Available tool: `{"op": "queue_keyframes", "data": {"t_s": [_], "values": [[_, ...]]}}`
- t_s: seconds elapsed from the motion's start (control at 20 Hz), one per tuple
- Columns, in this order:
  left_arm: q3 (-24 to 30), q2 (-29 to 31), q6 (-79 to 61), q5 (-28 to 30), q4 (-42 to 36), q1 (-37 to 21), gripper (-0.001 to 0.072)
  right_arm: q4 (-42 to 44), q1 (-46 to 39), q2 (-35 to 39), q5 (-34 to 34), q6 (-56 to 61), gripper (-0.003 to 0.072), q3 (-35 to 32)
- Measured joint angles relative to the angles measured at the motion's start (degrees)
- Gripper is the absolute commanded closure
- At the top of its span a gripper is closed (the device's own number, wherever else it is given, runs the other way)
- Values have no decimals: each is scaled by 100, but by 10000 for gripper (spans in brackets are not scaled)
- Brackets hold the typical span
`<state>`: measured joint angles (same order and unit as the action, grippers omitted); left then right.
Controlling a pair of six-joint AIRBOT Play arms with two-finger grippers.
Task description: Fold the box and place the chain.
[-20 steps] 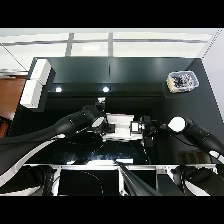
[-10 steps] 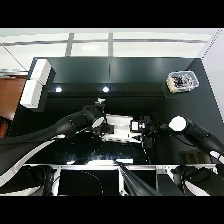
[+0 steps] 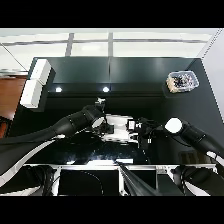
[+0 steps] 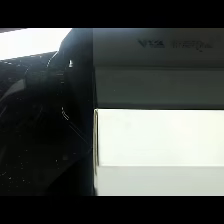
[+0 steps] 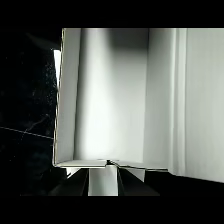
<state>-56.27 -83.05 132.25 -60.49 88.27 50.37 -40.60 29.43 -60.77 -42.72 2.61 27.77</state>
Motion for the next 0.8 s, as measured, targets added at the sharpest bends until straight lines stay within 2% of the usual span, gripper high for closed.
{"op": "queue_keyframes", "data": {"t_s": [0.8], "values": [[2, 0, 2, 140, -22, 0, 681, 481, 151, -9, 404, 105, 500, 0]]}}
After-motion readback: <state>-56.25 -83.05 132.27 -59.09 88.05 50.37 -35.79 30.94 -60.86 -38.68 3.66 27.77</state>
